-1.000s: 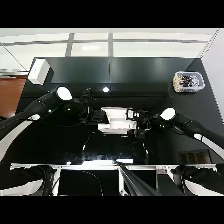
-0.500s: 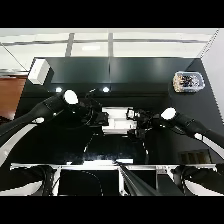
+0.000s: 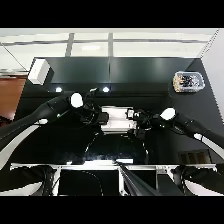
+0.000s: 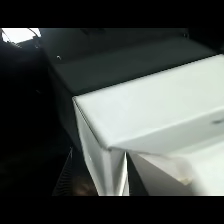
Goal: Fold the box and place the chain.
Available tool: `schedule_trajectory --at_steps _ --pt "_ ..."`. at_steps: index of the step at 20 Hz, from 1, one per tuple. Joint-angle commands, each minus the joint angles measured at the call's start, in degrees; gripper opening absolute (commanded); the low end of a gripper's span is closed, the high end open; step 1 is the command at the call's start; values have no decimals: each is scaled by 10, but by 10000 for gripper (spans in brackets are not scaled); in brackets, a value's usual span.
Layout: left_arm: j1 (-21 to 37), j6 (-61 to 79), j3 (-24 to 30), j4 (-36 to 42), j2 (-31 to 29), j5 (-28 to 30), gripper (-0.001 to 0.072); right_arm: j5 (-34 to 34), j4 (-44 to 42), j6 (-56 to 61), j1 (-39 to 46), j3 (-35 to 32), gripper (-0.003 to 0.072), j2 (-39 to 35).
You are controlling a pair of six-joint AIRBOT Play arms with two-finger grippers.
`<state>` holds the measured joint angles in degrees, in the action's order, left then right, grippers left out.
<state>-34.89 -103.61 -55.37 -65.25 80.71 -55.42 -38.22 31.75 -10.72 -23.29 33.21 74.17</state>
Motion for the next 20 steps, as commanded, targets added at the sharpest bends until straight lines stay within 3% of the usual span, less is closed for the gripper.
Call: schedule_trajectory --at_steps 1,12,13,15,20 --pt "-30 -81 -30 -106 1 -8 397 -3 2 -2 0 0 132 0" --pt "-103 -266 -42 -198 26 -38 394 -3 2 -2 0 0 131 0" --pt "-103 -275 -43 -198 30 -39 388 -3 2 -2 0 0 131 0" --pt "-104 -276 -56 -198 47 -56 300 -3 2 -2 0 0 131 0" --pt "-107 -285 -86 -200 60 -66 292 -3 2 -2 0 0 131 0"
